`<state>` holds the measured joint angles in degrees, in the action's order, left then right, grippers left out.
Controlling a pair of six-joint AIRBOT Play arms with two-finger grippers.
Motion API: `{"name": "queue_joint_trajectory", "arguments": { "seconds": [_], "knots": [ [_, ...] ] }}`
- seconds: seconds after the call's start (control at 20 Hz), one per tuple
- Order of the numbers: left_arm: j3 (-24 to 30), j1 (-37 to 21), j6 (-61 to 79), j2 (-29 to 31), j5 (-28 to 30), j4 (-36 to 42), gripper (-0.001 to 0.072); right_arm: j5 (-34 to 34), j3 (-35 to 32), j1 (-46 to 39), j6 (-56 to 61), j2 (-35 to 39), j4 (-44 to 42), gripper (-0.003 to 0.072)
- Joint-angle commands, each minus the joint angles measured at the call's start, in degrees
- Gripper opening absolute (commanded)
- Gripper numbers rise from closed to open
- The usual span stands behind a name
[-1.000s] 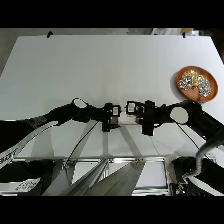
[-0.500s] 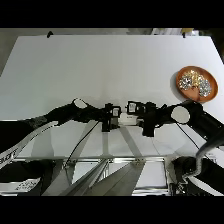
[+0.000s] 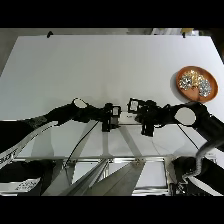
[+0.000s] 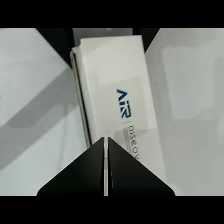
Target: Fold the box and place the chain.
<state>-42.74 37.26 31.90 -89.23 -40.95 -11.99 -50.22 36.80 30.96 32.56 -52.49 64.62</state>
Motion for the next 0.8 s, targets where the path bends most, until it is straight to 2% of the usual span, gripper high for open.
{"name": "queue_joint_trajectory", "arguments": {
  "seconds": [0.0, 0.2, 0.75],
  "knots": [
    [0.0, 0.0, 0.0, 0.0, 0.0, 0.0, 0.0103, 2.2, 0.0, 0.0, 0.6, -1.1, -1.8, 0.0017],
    [0.0, 0.0, 0.0, 0.0, 0.0, 0.0, 0.0103, -2.8, 0.0, 0.0, 0.4, -5.7, -4.6, 0.0017],
    [0.0, 0.0, 0.0, 0.0, 0.0, 0.0, 0.0103, -2.7, 0.0, 0.0, 0.6, -8.2, -4.4, 0.0018]
  ]
}}
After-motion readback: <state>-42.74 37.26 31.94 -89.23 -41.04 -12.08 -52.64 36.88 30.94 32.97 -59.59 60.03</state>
